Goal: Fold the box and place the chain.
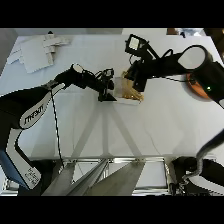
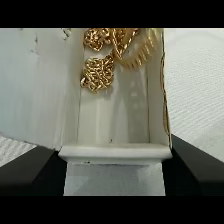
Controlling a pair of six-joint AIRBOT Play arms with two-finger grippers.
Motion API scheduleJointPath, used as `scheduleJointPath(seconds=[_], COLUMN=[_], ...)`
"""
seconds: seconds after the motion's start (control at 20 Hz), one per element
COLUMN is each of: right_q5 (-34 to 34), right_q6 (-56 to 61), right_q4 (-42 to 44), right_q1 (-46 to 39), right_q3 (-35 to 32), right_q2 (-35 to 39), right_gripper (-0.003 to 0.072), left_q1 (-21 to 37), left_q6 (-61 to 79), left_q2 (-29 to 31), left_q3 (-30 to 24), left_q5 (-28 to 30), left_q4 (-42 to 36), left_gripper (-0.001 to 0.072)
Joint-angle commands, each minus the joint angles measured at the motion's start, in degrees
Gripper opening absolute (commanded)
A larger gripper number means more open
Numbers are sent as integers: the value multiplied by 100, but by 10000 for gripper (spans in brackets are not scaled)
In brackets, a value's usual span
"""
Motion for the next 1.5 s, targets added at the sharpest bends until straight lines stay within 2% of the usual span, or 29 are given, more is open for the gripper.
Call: scheduleJointPath(seconds=[0.0, 0.1, 0.35, 0.7, 0.75, 0.9, 1.25, 1.45], right_q5=[-393, -173, 264, 568, 570, 570, 599, 625], right_q6=[7, 140, 916, 905, 907, 1034, 1204, 1193], right_q4=[131, -153, -1565, -1858, -1864, -1864, -1864, -2002], right_q1=[190, 190, 190, 188, 188, 190, 188, 72], right_q3=[7, 7, 7, 4, 4, 7, 7, 4], right_q2=[-221, -389, -529, -529, -529, -529, -511, -179], right_gripper=[7, 8, 9, 13, 32, 272, 286, 287], left_q1=[4, 4, 4, 4, 4, 4, 4, 4], left_q6=[2, 2, 2, 2, 2, 2, 2, 2], left_q2=[2, 2, 2, 2, 2, 2, 2, 2], left_q3=[0, 0, 0, 0, 0, 2, 0, 0], left_q5=[0, 2, 2, 2, 2, 2, 2, 2], left_q4=[0, 0, 0, 0, 0, 0, 0, 0], left_gripper=[11, 11, 11, 11, 11, 11, 11, 11])
